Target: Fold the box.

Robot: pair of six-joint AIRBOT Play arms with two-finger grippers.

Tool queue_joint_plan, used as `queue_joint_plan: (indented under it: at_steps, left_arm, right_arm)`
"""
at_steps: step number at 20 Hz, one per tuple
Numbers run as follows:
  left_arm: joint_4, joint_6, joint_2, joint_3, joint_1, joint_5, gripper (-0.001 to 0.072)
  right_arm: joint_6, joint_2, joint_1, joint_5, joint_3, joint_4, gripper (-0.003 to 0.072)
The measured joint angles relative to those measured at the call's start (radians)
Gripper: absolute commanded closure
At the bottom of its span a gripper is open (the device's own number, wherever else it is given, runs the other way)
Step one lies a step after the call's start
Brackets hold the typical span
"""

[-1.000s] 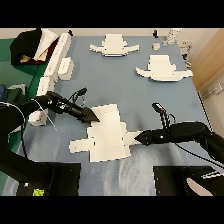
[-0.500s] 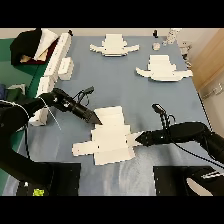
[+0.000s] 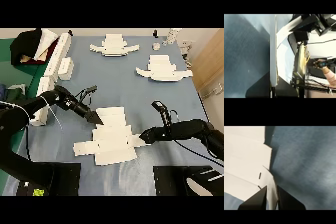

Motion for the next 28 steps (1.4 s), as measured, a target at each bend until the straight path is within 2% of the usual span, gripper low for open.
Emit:
queue_joint_plan:
  at_steps: [2, 4, 5, 8, 11, 17, 20, 24, 28]
  left_arm:
    - [0.000, 0.069, 0.043, 0.009, -0.016, 0.017, 0.0700]
    - [0.000, 0.144, 0.102, 0.011, -0.047, 0.064, 0.0701]
    - [0.000, 0.184, 0.137, 0.007, -0.068, 0.097, 0.0701]
    - [0.000, 0.283, 0.252, -0.035, -0.142, 0.220, 0.0702]
    - [-0.003, 0.378, 0.397, -0.130, -0.235, 0.398, 0.0702]
    - [-0.122, 0.635, 0.697, -0.395, -0.438, 0.809, 0.0701]
    - [-0.155, 0.710, 0.787, -0.497, -0.538, 0.963, 0.0701]
    - [-0.172, 0.751, 0.828, -0.587, -0.650, 1.091, 0.0699]
    - [-0.180, 0.757, 0.809, -0.636, -0.699, 1.143, 0.0698]
  right_arm:
    - [0.085, 0.000, 0.000, 0.000, 0.038, -0.172, 0.0335]
    - [0.211, 0.000, -0.002, 0.000, 0.072, -0.355, 0.0310]
    - [0.280, 0.000, -0.005, 0.000, 0.087, -0.439, 0.0220]
    - [0.496, 0.000, -0.019, 0.000, 0.127, -0.629, 0.0218]
    - [0.661, 0.000, -0.027, 0.007, 0.149, -0.735, 0.0280]
    - [0.792, 0.000, -0.031, 0.016, 0.160, -0.777, 0.0280]
    - [0.818, 0.000, -0.031, 0.019, 0.161, -0.774, 0.0280]
    - [0.829, 0.000, -0.031, 0.019, 0.161, -0.759, 0.0280]
    - [0.835, 0.000, -0.031, 0.032, 0.161, -0.735, 0.0280]
